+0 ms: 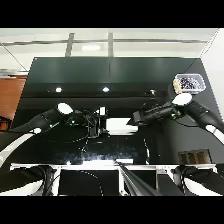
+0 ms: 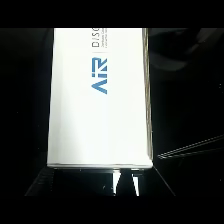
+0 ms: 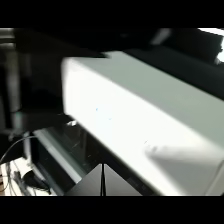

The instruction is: Fold the box and place the chain.

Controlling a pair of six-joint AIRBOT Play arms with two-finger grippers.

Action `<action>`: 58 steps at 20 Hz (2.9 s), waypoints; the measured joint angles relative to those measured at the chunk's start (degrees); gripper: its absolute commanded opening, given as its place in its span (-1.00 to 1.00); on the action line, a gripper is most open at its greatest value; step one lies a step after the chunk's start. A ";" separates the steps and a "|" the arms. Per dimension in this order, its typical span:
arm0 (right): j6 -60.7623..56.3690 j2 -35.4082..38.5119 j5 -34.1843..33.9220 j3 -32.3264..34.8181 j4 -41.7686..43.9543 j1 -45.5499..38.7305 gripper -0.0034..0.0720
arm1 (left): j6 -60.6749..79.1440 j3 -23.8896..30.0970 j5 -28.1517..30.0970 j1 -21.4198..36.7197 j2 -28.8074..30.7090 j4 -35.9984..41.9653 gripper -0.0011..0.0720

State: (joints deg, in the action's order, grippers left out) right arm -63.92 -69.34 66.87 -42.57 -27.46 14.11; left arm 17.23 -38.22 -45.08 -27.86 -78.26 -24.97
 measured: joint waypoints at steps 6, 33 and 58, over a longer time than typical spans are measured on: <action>0.04 10.36 4.94 -1.55 0.04 -8.98 -0.88 | -1.27 0.00 -0.33 0.17 1.29 -0.98 1.00; 2.47 16.26 4.66 -1.77 -6.99 -22.40 -0.88 | -36.72 -19.04 -3.61 -11.28 -4.42 -19.37 0.98; 3.19 16.26 2.43 -1.77 -7.10 -22.99 -0.88 | -37.09 -19.28 1.11 -18.53 -7.89 -24.68 0.98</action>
State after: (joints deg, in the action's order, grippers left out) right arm -60.73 -53.08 69.30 -44.34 -34.57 -8.88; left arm -19.86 -57.49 -43.97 -46.39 -86.15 -49.65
